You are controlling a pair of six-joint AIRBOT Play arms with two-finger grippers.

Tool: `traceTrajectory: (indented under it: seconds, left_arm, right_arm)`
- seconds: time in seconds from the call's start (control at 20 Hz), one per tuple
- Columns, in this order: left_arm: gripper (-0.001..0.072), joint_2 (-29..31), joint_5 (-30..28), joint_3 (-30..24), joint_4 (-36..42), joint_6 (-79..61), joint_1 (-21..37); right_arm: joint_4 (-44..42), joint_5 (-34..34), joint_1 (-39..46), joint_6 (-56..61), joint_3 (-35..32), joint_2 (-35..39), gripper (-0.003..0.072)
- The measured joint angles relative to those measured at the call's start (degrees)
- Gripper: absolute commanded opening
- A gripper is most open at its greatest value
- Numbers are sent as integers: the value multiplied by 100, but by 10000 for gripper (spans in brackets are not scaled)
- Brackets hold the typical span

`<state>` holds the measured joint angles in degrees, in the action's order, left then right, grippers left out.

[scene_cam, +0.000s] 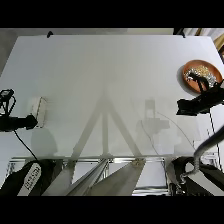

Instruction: Fold the box and place the chain.

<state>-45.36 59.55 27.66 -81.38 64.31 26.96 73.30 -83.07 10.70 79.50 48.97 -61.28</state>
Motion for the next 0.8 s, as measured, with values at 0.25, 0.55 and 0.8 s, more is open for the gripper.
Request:
traceTrajectory:
  seconds: [0.25, 0.55, 0.8]
  left_arm:
    - [703, 933, 245, 0, -4, 313, -205]
    - [702, 1864, 614, -2, -11, 603, -267]
    - [702, 2041, 476, -2, 50, 647, -275]
  right_arm:
    - [0, -2, 0, 0, 0, 0, 14]
    - [0, -2, 0, 0, 0, 0, 14]
    - [0, -2, 0, 0, 0, 0, 14]
